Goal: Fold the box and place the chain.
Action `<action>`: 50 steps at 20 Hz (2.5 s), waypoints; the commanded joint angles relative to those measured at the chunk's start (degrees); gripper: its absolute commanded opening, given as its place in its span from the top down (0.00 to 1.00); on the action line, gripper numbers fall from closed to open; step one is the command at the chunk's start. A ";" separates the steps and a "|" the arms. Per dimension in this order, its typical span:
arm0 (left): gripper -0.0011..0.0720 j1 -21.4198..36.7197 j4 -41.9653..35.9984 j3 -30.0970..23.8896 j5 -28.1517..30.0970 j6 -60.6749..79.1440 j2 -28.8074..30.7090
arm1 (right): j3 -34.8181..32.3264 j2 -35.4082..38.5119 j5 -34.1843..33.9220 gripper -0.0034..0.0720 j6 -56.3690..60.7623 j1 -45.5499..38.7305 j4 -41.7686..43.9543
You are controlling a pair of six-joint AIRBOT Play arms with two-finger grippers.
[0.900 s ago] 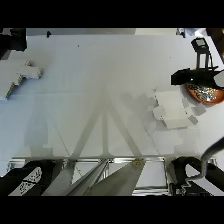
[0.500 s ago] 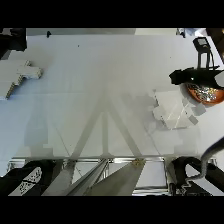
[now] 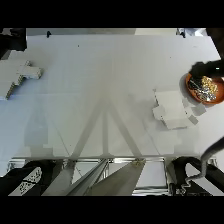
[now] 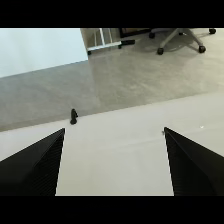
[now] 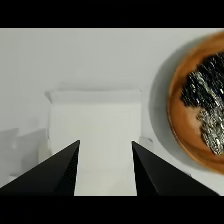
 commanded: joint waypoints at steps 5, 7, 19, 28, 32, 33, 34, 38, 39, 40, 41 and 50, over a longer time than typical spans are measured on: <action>0.03 0.02 0.00 0.02 0.00 0.02 0.00 | 2.12 -3.54 17.77 0.35 -5.07 -15.15 -8.57; 0.03 0.02 0.00 0.02 0.00 0.02 0.00 | 2.12 -5.51 19.61 0.35 -8.02 -16.68 -8.52; 0.03 0.02 0.00 0.02 0.00 0.02 0.00 | 2.12 -25.22 18.23 0.33 -13.77 -16.74 -8.33; 0.03 0.02 0.00 0.02 0.02 0.02 0.00 | 2.12 -32.50 13.46 0.71 -14.12 -16.74 -9.18; 0.03 0.02 0.00 0.02 0.00 0.02 0.00 | 2.12 -32.54 15.58 0.90 -14.86 -16.74 -8.39; 0.03 0.02 0.00 0.02 0.02 0.02 0.00 | 2.12 -32.54 17.49 0.93 -16.72 -16.74 -6.99; 0.03 0.02 0.00 0.02 0.02 0.02 0.00 | 2.12 -32.54 18.99 0.93 -17.33 -16.74 -5.44; 0.03 0.02 0.00 0.02 0.00 0.02 0.00 | 2.12 -32.17 21.00 0.94 -18.58 -16.72 5.55; 0.03 0.02 0.00 0.02 0.00 0.02 0.00 | 2.12 -31.89 20.85 0.94 -19.80 -16.59 10.12; 0.03 0.02 0.00 0.02 0.02 0.02 0.00 | 2.12 -31.69 20.50 0.94 -20.79 -16.26 14.51; 0.03 0.02 0.00 0.02 0.00 0.02 0.00 | 2.12 -31.56 20.04 0.94 -22.18 -15.72 19.47; 0.03 0.02 0.00 0.02 0.02 0.02 0.00 | 2.08 -31.47 -1.16 0.94 -36.30 2.69 42.32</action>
